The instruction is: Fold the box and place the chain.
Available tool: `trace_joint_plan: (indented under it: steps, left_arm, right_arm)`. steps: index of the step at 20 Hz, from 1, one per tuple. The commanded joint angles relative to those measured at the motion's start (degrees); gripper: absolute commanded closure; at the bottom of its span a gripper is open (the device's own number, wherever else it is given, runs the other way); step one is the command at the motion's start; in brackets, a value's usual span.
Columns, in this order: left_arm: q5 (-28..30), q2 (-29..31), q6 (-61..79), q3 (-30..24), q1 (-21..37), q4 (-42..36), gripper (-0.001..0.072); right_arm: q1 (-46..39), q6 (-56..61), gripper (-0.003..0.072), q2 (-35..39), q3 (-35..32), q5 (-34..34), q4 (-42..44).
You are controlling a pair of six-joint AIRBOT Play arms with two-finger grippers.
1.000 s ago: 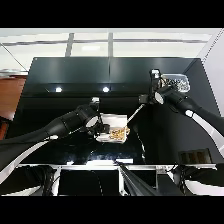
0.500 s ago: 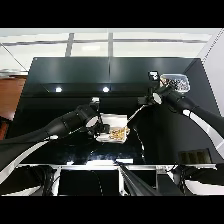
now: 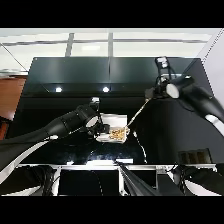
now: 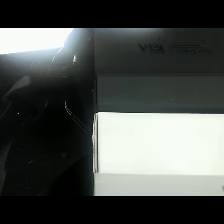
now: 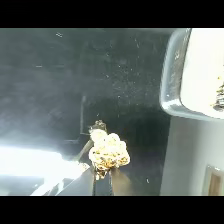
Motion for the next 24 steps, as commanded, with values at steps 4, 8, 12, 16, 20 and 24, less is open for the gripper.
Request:
trace_joint_plan:
  steps: [4,8,12,16,20,24]
  left_arm:
    - [0.0,0.0,0.0,0.0,0.0,0.0,0.0677]
    - [-0.1,0.0,0.0,0.0,0.0,0.0,0.0677]
    - [-0.1,0.0,0.0,0.0,0.0,0.0,0.0677]
    - [-0.2,0.0,0.0,0.0,0.0,0.0,0.0677]
    - [-0.3,0.0,0.0,0.0,0.0,0.0,0.0677]
    - [-0.4,0.0,0.0,0.0,0.0,0.0,0.0677]
  right_arm:
    - [-0.1,-22.1,0.0661,14.3,9.2,17.4,25.5]
    - [-0.1,-26.5,0.0661,16.0,14.5,18.9,43.1]
    - [0.0,-30.4,0.0659,16.0,14.6,9.8,61.0]
    - [0.0,-31.1,0.0659,16.0,14.6,9.1,63.3]
    - [-0.5,-31.3,0.066,16.2,15.2,10.1,60.8]
    - [-0.9,-31.0,0.0659,16.1,16.1,17.3,59.5]
